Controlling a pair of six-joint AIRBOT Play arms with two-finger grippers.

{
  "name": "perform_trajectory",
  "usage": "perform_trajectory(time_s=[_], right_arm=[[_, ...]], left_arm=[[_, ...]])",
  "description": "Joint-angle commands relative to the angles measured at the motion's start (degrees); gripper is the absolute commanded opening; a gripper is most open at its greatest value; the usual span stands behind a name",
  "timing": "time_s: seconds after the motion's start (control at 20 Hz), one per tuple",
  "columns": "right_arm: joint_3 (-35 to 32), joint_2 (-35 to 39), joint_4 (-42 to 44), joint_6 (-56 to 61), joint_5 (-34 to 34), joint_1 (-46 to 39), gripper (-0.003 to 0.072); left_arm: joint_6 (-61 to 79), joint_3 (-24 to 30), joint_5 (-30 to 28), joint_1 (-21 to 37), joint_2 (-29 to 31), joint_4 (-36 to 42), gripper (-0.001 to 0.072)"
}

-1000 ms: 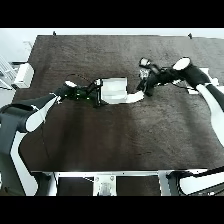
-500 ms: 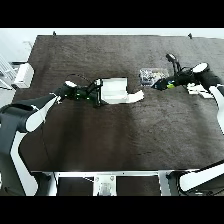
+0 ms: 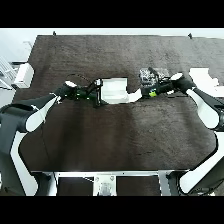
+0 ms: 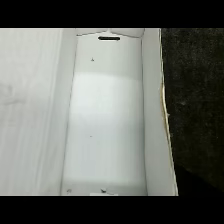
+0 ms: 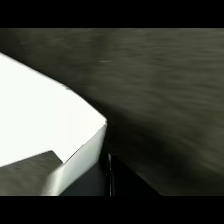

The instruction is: Fold the box and place the chain.

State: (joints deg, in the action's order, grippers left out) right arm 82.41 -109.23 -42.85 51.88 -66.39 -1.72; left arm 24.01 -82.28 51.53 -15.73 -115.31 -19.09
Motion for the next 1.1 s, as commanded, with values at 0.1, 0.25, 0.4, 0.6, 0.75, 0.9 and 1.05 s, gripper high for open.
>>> perform_trajectory(time_s=[0.1,0.25,0.4,0.6,0.75,0.9,1.05], right_arm=[[2.36,0.0,0.9,2.69,-2.1,3.06,0.0009],[4.13,2.71,0.85,3.17,-2.67,2.95,0.0009],[4.46,4.13,0.9,3.26,-2.73,3.15,0.0011],[4.46,4.2,0.9,3.19,-3.13,3.61,0.0244],[4.42,4.15,0.87,3.17,-3.15,4.42,0.037],[4.42,4.15,0.83,3.15,-3.15,5.31,0.0377],[4.42,4.15,0.74,3.17,-3.17,6.19,0.0437]], left_arm=[[0.0,0.0,-0.02,0.02,0.02,0.0,0.047],[0.0,0.0,-0.02,0.02,0.04,0.0,0.047],[0.0,0.0,-0.02,0.02,0.02,0.0,0.047],[0.0,0.0,-0.02,0.02,0.02,0.0,0.047],[0.0,0.0,0.0,0.02,0.02,0.02,0.047],[0.0,0.0,-0.02,0.02,0.04,0.02,0.047],[0.0,0.0,-0.02,0.02,0.02,0.02,0.047]])
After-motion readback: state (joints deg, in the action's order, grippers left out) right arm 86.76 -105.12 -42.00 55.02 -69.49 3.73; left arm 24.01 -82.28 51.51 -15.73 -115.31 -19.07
